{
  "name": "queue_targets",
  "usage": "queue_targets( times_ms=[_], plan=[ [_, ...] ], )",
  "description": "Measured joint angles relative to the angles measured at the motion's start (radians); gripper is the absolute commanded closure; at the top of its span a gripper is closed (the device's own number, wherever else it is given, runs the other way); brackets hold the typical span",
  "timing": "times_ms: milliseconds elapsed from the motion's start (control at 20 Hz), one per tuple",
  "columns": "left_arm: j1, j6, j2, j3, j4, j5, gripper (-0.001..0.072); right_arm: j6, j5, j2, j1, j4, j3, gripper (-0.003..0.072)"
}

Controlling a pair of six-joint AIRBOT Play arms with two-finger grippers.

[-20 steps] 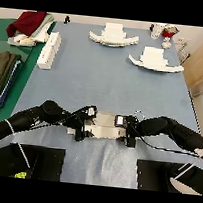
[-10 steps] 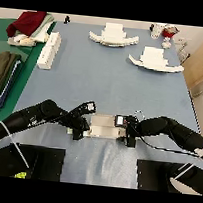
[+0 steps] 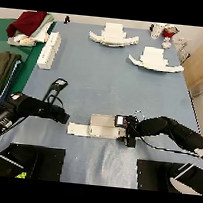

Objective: Fold the box.

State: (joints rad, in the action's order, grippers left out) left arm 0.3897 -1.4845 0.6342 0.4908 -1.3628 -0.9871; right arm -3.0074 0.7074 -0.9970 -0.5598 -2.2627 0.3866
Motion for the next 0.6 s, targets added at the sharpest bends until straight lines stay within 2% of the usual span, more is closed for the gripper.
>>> queue_targets(
  times_ms=[150, 250, 600],
  plan=[
    [-0.06, -0.095, -0.011, -0.024, -0.008, -0.05, 0.0693, 0.0, 0.0, 0.0, 0.0, 0.0, 0.0, 0.0136],
    [-0.077, -0.126, 0.002, -0.061, 0.033, -0.05, 0.0693, 0.0, 0.0, 0.0, 0.0, 0.0, 0.0, 0.0135],
    [-0.095, -0.055, 0.101, -0.161, 0.335, 0.075, 0.0694, 0.0, 0.0, 0.0, 0.0, 0.0, 0.0, 0.0136]
  ],
)
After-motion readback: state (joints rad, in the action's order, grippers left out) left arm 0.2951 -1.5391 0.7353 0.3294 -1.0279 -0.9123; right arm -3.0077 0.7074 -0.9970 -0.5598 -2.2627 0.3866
